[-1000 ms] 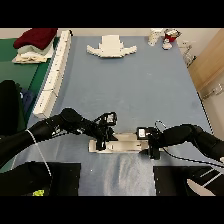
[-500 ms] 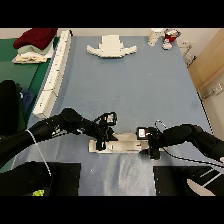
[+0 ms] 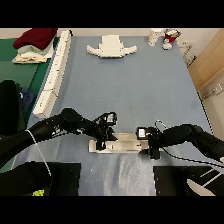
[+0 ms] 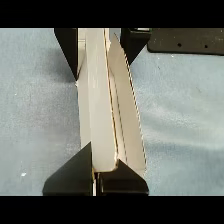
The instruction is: Fold the box.
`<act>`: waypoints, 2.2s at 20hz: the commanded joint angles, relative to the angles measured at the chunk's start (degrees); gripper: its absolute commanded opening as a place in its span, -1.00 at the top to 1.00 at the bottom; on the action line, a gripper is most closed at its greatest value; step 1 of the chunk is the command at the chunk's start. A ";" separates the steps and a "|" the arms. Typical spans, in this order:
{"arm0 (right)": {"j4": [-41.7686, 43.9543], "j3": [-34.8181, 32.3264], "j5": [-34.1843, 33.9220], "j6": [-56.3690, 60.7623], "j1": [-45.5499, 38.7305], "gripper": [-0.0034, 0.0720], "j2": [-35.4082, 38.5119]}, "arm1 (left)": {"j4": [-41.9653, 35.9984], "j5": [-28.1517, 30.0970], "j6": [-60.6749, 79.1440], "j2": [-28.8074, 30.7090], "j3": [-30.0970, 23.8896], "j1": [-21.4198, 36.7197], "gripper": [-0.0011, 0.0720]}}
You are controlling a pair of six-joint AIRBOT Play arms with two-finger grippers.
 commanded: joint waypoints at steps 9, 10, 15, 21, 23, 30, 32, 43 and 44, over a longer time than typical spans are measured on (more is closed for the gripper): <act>0.04 0.07 0.02 0.02 -0.04 -0.44 0.07 | 12.17 0.46 -24.44 4.61 0.02 0.28 -0.83; 0.04 0.07 0.02 0.02 -0.07 -0.44 0.07 | 16.92 -0.59 -31.15 6.56 0.02 0.74 -0.82; 0.04 0.07 0.02 0.02 -0.04 -0.44 0.07 | 29.57 -13.25 -55.63 16.48 0.00 4.33 0.93; 0.04 0.07 0.02 0.02 -0.04 -0.44 0.07 | 8.31 -11.17 -67.58 13.55 -0.39 -3.39 0.93; 0.04 0.07 0.02 0.02 -0.07 -0.44 0.07 | 0.72 -5.35 -66.97 9.86 0.48 -6.23 0.93; 0.04 0.07 0.02 0.02 -0.04 -0.44 0.07 | -2.12 -4.74 -67.65 -5.31 13.46 3.23 0.93; 0.04 0.07 0.02 0.02 -0.04 -0.44 0.07 | -2.12 -4.76 -68.94 -9.68 14.84 4.48 0.93; 0.04 0.07 0.02 0.02 -0.04 -0.44 0.07 | -3.50 -6.08 -70.14 -19.96 14.99 4.63 0.93; 0.04 0.07 0.02 0.02 -0.04 -0.44 0.07 | -3.50 -6.56 -69.11 -19.93 15.26 4.63 0.93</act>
